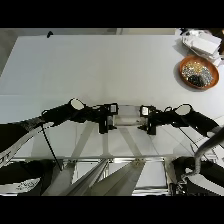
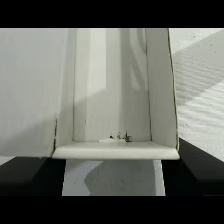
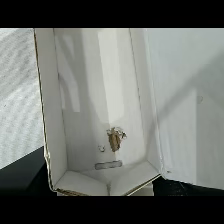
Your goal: Fold the box and place the chain.
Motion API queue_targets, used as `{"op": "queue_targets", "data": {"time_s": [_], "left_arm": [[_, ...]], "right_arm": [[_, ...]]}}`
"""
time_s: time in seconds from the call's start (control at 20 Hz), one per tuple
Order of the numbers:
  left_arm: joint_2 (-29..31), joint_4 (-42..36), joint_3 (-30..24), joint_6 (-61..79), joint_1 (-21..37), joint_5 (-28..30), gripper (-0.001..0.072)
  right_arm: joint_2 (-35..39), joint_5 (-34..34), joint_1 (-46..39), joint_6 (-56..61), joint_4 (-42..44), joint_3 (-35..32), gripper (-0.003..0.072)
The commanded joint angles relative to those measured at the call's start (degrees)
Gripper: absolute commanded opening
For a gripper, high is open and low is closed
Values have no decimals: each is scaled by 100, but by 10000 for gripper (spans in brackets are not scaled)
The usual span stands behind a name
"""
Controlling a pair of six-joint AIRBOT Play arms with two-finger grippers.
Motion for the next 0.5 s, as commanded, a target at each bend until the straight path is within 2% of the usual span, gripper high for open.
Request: {"op": "queue_targets", "data": {"time_s": [0.0, 0.05, 0.45], "left_arm": [[-24, 105, -2, 7, -2, -2, 414], [-24, 105, -2, 4, -2, 9, 478], [-24, 107, -2, -17, -2, -13, 477]], "right_arm": [[4, -11, 2, -2, 2, -2, 399], [4, -11, 2, -2, 2, -2, 399], [4, -11, 2, -4, 2, -2, 399]]}}
